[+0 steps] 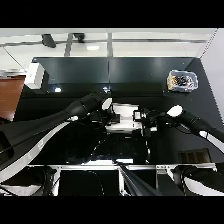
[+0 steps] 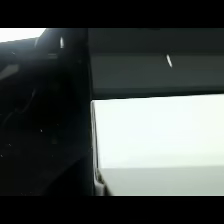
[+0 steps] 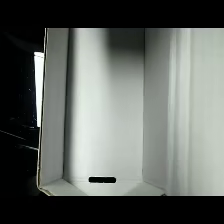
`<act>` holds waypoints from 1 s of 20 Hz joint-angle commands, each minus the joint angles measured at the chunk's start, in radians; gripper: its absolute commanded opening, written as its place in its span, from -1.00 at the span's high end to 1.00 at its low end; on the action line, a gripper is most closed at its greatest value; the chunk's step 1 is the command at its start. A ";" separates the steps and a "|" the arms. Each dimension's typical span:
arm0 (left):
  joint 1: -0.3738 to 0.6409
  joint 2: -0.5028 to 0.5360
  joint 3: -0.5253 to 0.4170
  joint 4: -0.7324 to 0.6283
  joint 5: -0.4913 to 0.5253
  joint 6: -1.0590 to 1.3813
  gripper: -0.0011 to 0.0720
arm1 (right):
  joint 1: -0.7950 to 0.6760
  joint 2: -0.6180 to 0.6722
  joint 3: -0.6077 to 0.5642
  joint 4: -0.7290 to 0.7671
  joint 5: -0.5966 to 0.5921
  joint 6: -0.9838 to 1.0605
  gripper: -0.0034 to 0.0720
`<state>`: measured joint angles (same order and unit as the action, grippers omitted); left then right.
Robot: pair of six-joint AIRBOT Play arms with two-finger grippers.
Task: Fold the box and place the chain.
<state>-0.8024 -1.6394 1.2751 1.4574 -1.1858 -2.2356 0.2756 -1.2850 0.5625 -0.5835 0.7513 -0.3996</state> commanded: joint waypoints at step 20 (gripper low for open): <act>-0.001 -0.017 0.005 -0.003 -0.001 0.002 0.12 | 0.001 0.000 0.000 0.000 0.001 -0.001 0.28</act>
<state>-0.8032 -1.6535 1.2800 1.4536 -1.1870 -2.2326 0.2760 -1.2850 0.5629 -0.5842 0.7525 -0.4007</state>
